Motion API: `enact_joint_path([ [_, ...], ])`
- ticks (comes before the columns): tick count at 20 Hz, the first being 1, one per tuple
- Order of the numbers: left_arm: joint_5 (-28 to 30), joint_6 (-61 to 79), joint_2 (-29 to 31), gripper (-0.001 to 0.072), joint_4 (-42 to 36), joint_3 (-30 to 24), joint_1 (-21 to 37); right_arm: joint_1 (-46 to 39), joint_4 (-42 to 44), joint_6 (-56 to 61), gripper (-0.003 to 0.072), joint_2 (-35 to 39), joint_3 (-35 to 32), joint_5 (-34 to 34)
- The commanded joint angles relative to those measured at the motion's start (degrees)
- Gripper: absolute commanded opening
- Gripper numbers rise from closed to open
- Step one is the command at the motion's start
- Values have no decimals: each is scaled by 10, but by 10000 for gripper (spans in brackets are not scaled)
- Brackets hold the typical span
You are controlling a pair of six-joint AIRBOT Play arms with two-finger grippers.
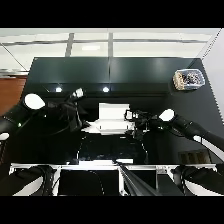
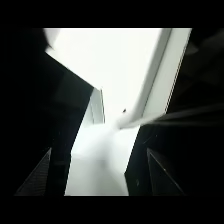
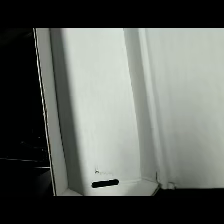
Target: Fold the box and place the chain.
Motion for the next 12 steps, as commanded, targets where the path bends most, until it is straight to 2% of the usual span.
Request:
enact_joint_path([
  [1, 72, 140, 3, 718, -2, -41, -31, 0, 0, 0, 424, 0, 0, 0],
  [4, 142, 140, -7, 713, -3, -41, -77, 0, 0, 0, 424, 0, 0, 0],
  [7, 150, 102, -17, 685, -4, -41, -104, 0, 0, 0, 424, 0, 0, 0],
  [8, 150, 87, -22, 648, -3, -41, -106, 0, 0, 0, 424, 0, 0, 0],
  [9, 148, 77, -26, 541, -2, -41, -108, 0, 0, 0, 424, 0, 0, 0],
  [12, 132, 77, -32, 466, -3, -41, -108, 0, 0, 0, 424, 0, 0, 0],
])
